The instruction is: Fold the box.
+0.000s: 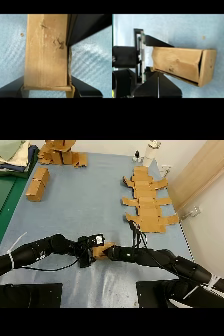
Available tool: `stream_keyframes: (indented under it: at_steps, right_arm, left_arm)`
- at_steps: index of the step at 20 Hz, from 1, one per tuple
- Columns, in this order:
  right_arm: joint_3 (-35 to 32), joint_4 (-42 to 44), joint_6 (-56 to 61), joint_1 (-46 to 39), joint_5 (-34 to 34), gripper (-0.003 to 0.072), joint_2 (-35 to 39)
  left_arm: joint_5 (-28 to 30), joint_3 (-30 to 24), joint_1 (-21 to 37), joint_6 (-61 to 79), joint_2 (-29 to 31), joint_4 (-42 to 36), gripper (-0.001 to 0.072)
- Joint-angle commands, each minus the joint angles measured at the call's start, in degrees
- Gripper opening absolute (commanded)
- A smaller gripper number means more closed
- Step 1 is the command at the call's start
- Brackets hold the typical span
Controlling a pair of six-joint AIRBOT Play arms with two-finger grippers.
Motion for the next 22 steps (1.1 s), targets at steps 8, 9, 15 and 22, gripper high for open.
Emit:
stream_keyframes:
  at_steps: [8, 9, 15, 22]
  right_arm:
    - [12.1, -53.8, 32.0, -11.7, -46.2, 0.0004, 7.0]
    - [12.2, -52.8, 33.4, -12.4, -45.8, 0.0003, 6.9]
    - [12.2, -50.5, 41.2, -12.5, -42.4, 0.0003, 5.7]
    - [12.2, -49.6, 43.1, -12.5, -38.1, 0.0004, 0.4]
  left_arm:
    - [2.1, 0.0, 0.0, 1.5, 0.0, 0.3, 0.0512]
    - [3.3, 0.0, 0.0, 1.5, 0.0, 0.2, 0.0512]
    - [4.0, 0.0, 0.0, 1.3, 0.0, 0.2, 0.0512]
    - [3.8, 0.0, 0.0, 0.4, 0.0, 0.0, 0.0511]
